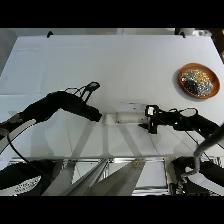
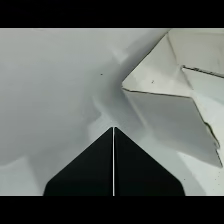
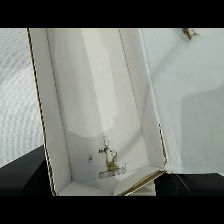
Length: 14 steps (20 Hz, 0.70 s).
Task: Fold the box and place the chain.
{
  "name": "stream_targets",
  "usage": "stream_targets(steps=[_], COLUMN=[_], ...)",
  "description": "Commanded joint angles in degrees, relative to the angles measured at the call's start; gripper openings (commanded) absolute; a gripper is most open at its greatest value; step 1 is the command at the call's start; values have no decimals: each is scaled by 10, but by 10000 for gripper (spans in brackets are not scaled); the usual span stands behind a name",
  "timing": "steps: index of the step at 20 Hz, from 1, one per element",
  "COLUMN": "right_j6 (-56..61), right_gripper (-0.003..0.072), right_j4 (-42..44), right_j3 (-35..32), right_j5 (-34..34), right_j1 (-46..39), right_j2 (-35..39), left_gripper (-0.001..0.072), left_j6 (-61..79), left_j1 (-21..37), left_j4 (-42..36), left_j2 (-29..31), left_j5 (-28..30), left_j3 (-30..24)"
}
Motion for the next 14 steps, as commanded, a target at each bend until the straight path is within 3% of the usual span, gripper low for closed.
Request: stream_targets(steps=[1, 14], right_j6=[0, 0], right_gripper=[363, 363], right_j4=[0, 0], right_j3=[0, 0], right_j5=[0, 0], right_j1=[0, 0], right_j2=[0, 0], left_gripper=[11, 12], left_j6=[37, 56], left_j1=[1, -33], left_j4=[-62, -130], left_j2=[-20, -45], left_j5=[0, -29], left_j3=[0, 0])
